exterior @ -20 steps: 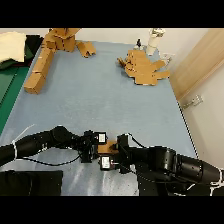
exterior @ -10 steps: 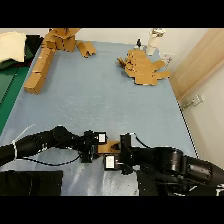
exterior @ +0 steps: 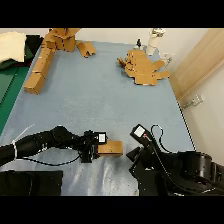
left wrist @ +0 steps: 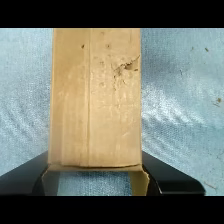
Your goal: Fold the box.
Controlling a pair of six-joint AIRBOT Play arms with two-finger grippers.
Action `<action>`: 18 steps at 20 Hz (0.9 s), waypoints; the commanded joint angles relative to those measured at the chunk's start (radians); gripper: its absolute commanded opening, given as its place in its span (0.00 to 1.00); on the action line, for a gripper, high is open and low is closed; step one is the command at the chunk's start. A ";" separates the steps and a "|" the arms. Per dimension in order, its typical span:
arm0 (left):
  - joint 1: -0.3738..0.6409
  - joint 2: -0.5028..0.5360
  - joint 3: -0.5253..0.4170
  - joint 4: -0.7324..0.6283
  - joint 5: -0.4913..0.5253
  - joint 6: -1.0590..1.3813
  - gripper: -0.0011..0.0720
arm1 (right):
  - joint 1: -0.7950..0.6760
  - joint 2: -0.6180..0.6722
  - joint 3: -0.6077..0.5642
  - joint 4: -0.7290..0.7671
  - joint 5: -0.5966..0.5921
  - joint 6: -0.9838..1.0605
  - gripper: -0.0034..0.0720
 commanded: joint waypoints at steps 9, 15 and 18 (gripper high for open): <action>0.000 0.000 0.001 0.000 0.000 0.000 0.67 | -0.102 -0.003 -0.375 0.446 0.941 0.494 0.05; 0.000 0.000 0.001 0.000 0.000 0.000 0.67 | -0.101 -0.058 -0.374 0.439 0.946 0.497 0.05; 0.000 0.000 0.001 0.000 0.000 0.000 0.67 | -0.101 -0.090 -0.374 0.438 0.945 0.497 0.05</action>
